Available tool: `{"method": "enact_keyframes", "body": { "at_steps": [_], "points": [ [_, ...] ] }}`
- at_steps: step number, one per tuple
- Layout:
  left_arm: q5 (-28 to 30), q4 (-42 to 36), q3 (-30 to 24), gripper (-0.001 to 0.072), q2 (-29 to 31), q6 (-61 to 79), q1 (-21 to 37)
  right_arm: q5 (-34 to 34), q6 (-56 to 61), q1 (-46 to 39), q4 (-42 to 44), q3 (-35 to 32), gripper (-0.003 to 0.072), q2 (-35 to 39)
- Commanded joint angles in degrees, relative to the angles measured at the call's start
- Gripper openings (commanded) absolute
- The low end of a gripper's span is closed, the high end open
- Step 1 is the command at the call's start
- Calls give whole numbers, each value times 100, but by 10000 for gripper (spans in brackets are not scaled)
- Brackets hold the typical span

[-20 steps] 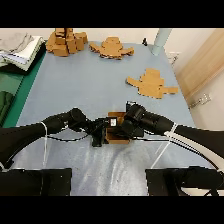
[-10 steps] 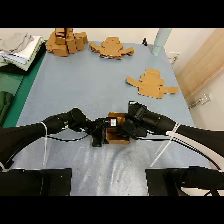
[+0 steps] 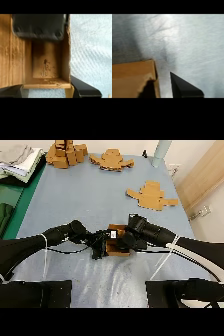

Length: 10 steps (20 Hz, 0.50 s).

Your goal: Fold the box.

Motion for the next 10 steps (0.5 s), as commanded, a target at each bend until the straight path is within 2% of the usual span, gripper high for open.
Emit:
{"method": "enact_keyframes", "body": {
  "at_steps": [1,8,10],
  "points": [
    [9,2,7,519,-2,2,2,17,-61,0,138,9,456,46],
    [7,2,7,519,-2,2,2,-42,-131,-28,361,20,454,822],
    [9,2,7,520,-2,0,2,-140,-131,-142,361,20,424,992]
  ]
}}
